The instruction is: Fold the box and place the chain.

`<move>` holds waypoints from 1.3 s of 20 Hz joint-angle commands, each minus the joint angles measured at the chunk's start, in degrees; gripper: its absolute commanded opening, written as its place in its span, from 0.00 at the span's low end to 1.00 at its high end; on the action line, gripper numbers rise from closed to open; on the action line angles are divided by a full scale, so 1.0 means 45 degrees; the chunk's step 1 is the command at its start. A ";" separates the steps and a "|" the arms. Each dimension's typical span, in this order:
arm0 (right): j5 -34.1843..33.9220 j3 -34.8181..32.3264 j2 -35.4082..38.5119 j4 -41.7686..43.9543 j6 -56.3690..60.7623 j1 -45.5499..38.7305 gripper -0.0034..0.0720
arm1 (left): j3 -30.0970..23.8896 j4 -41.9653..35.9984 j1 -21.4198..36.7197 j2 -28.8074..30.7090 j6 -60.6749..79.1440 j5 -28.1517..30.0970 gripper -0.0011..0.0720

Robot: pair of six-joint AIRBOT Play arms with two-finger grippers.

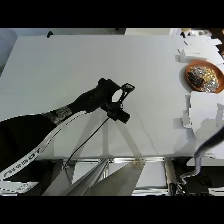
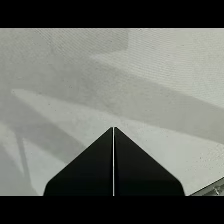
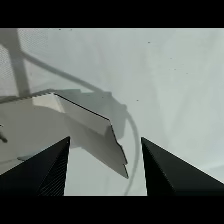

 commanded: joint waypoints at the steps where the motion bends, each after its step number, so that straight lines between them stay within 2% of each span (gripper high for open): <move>1: 0.0801 0.0063 -0.0559 0.0466 -0.0583 -0.0010 0.55 | 0.0005 0.0005 0.0005 0.0010 0.0005 0.0000 0.03; 2: 0.0991 0.0063 -0.0597 0.0879 -0.0860 -0.0010 0.44 | 0.0005 0.0005 0.0005 0.0010 0.0005 0.0005 0.03; 3: 0.1175 0.0063 -0.0593 0.1433 -0.1253 -0.0005 0.28 | 0.0005 0.0005 0.0005 0.0010 0.0005 0.0000 0.03; 4: 0.1491 0.0063 -0.0593 0.1991 -0.1768 0.0053 0.06 | 0.0005 0.0005 0.0005 0.0010 0.0005 0.0000 0.03; 8: 0.2390 0.0058 -0.0180 0.3623 -0.2327 0.1336 0.06 | 0.0005 0.0005 0.0005 0.0010 0.0005 0.0000 0.03; 13: 0.2686 -0.0389 0.1817 0.7125 -0.2560 0.3789 0.06 | 0.0005 0.0000 0.0005 0.0010 0.0005 0.0000 0.03; 18: 0.2011 -0.2997 0.4877 0.8864 -0.2545 0.6139 0.06 | 0.0005 -0.0301 0.0005 0.0010 0.0000 0.1297 0.02; 21: 0.1127 -0.5105 0.6518 1.0001 -0.2443 0.7320 0.06 | 0.0005 -0.0787 -0.0024 -0.0005 0.1355 0.0840 0.03; 23: 0.1151 -0.6018 0.7203 1.0171 -0.2147 0.8082 0.06 | 0.0005 -0.0199 0.0049 0.0039 0.2526 -0.0529 0.04; 24: 0.1180 -0.6334 0.7485 1.0176 -0.2108 0.8451 0.06 | 0.0000 0.0321 0.0141 0.0131 0.2764 -0.1418 0.14; 26: 0.0981 -0.6795 0.8029 1.0185 -0.1656 0.9204 0.06 | -0.0126 0.1069 0.0520 0.0845 0.2997 -0.2142 0.46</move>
